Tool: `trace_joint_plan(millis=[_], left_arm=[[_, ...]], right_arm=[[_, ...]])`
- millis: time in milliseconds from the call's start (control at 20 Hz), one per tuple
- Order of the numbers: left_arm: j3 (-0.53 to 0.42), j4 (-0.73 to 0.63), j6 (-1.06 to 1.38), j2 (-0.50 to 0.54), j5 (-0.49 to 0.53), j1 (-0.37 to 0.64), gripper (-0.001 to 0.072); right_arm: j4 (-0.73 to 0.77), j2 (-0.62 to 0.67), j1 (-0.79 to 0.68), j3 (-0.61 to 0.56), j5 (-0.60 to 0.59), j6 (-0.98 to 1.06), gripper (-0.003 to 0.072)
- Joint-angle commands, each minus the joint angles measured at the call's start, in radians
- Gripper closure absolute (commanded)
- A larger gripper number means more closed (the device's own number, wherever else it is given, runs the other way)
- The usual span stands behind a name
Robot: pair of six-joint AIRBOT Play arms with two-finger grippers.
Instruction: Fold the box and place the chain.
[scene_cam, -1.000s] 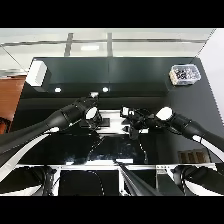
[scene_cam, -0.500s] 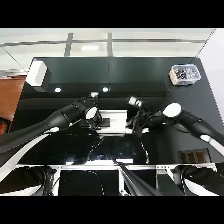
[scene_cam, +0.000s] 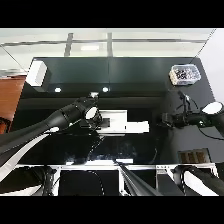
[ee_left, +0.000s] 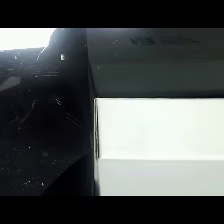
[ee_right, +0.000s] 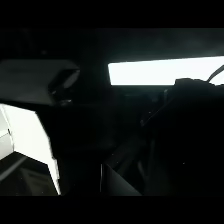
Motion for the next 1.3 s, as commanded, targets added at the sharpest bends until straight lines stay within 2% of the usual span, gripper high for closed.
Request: trace_joint_plan(millis=[0, 200, 300, 450, 550, 600, 650, 700, 900, 1000, 1150, 1250], left_arm=[[0.0, 0.0, 0.0, 0.0, -0.002, 0.001, 0.068], [0.0, 0.0, 0.0, 0.0, -0.001, 0.001, 0.068], [0.0, 0.0, 0.0, 0.0, -0.001, 0.001, 0.068], [0.0, 0.0, 0.0, 0.0, -0.001, 0.001, 0.068], [0.0, 0.0, 0.0, 0.0, -0.001, 0.001, 0.068], [0.0, 0.0, 0.0, 0.0, -0.001, 0.001, 0.068], [0.0, 0.0, 0.0, 0.0, -0.001, 0.001, 0.068], [0.0, 0.0, 0.0, 0.0, -0.001, 0.001, 0.0681], [0.0, 0.0, 0.0, 0.0, -0.001, 0.001, 0.068], [0.0, 0.0, 0.0, 0.0, -0.001, 0.001, 0.068], [0.0, 0.0, 0.0, 0.0, -0.001, 0.001, 0.068], [0.0, 0.0, 0.0, 0.0, -0.001, 0.001, 0.068]], right_arm=[[0.116, -0.097, -0.009, -0.064, -0.012, -0.039, 0.0673], [0.381, -0.228, 0.143, -0.063, -0.066, -0.227, 0.0672], [0.493, -0.242, 0.195, -0.063, -0.064, -0.317, 0.0672], [0.563, -0.242, 0.228, -0.052, -0.006, -0.384, 0.0672], [0.552, -0.242, 0.228, -0.03, 0.059, -0.397, 0.067], [0.546, -0.242, 0.228, -0.014, 0.086, -0.396, 0.0537], [0.548, -0.242, 0.228, -0.001, 0.108, -0.396, 0.0192], [0.551, -0.242, 0.229, 0.012, 0.132, -0.396, 0.0074], [0.55, -0.242, 0.292, 0.051, 0.123, -0.374, 0.0078], [0.521, -0.242, 0.353, 0.084, 0.077, -0.327, 0.0206], [0.351, -0.242, 0.438, 0.165, -0.008, -0.151, 0.0206], [0.301, -0.242, 0.48, 0.211, -0.023, -0.088, 0.0206]])
